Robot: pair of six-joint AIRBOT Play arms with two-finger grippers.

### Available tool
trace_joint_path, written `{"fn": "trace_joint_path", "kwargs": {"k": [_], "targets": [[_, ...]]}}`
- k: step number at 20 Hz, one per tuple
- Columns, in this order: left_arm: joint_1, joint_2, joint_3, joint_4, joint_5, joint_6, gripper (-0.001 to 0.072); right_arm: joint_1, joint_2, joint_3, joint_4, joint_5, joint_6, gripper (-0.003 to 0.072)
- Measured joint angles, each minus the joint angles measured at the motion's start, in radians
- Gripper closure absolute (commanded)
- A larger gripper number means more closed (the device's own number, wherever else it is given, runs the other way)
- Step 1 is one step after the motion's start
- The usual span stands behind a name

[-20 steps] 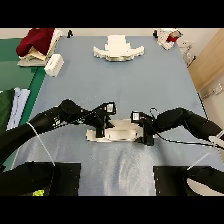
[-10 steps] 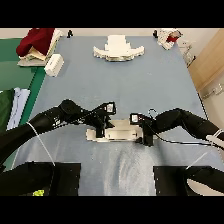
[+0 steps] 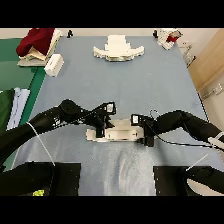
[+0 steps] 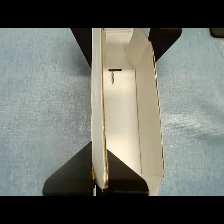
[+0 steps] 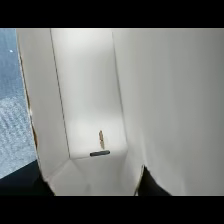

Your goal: Fold the box.

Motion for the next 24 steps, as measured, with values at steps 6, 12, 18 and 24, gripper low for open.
{"fn": "trace_joint_path", "kwargs": {"k": [6, 12, 18, 24], "targets": [[0.000, 0.000, 0.000, 0.000, 0.000, 0.000, 0.0695, 0.000, 0.035, 0.000, 0.012, 0.004, 0.000, 0.0011], [0.000, 0.000, 0.000, 0.000, 0.000, 0.000, 0.0694, 0.000, 0.021, -0.005, 0.018, 0.008, 0.000, 0.0013], [0.000, 0.000, 0.000, 0.000, 0.000, 0.000, 0.0695, 0.001, 0.008, -0.011, 0.018, 0.020, 0.000, 0.0036], [0.000, 0.000, 0.000, 0.000, -0.001, 0.000, 0.0695, 0.002, 0.003, -0.011, 0.018, 0.027, -0.001, 0.0118]]}}
